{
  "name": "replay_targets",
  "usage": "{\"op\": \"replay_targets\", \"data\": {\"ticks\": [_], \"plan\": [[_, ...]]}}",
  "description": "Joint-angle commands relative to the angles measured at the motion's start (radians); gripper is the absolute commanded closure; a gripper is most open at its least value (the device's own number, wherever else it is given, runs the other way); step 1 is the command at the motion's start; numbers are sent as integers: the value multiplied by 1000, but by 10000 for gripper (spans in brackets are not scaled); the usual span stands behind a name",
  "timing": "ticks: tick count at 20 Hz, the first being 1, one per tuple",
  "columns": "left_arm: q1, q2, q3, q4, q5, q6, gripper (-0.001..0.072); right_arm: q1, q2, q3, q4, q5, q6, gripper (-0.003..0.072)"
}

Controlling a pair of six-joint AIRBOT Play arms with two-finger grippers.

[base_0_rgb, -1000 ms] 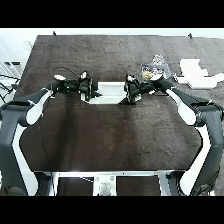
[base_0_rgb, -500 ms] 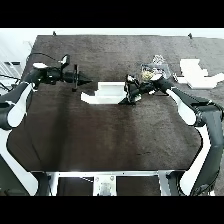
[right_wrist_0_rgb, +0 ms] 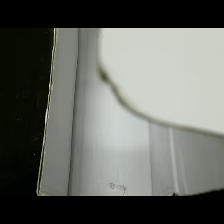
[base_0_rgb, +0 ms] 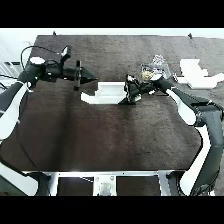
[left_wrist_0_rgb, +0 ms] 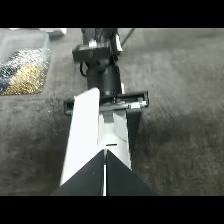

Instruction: Fold the box and place the chain.

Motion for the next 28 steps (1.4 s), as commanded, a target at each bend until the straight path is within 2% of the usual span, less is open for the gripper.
{"op": "replay_targets", "data": {"ticks": [1, 5, 9, 11, 19, 22, 28], "plan": [[-49, 67, -121, 52, 111, 22, 697, 0, -1, 0, 0, 0, 0, 93], [-78, 66, -212, 82, 159, 37, 697, 0, -1, 0, 0, 0, 0, 93], [-124, 49, -225, 78, 333, -51, 697, 0, -1, 0, 0, 0, 0, 93], [-129, 24, -186, 79, 359, -51, 697, 0, -1, 0, 0, 0, 0, 93], [-129, -145, 72, 79, 413, -124, 696, 0, -2, 0, 0, 0, 0, 93], [-129, -179, 104, 78, 449, -129, 696, 0, -2, 0, 0, 0, 0, 93], [-130, -230, 103, 88, 463, -155, 696, 0, -2, 0, 0, 0, 0, 93]]}}
